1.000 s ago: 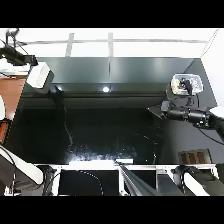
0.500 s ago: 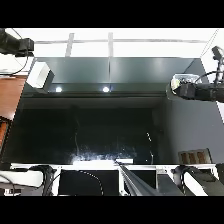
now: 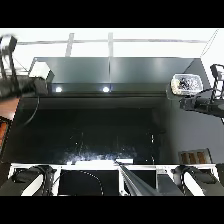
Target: Fold the box and place the chain.
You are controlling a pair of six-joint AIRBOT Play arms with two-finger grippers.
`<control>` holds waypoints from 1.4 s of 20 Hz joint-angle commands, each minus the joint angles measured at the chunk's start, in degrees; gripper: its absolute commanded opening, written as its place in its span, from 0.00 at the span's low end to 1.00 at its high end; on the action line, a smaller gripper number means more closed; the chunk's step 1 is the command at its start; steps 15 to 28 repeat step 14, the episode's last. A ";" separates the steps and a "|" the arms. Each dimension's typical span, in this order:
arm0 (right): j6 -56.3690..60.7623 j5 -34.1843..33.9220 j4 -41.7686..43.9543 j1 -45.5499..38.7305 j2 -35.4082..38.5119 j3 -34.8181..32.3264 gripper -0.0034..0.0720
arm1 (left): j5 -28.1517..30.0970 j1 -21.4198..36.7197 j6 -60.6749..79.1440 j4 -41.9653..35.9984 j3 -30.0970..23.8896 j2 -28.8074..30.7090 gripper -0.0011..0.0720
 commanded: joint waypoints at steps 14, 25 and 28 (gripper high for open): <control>0.13 -0.98 5.20 0.04 0.37 -1.99 0.11 | 6.91 1.97 -2.45 -0.24 -13.84 9.46 0.05; 0.13 -0.98 5.20 0.04 0.37 -1.99 0.11 | 6.91 1.97 -2.45 -0.24 -13.84 9.46 0.05; 0.13 -0.98 5.20 0.04 0.37 -1.99 0.11 | 6.91 1.97 -2.45 -0.24 -13.84 9.46 0.05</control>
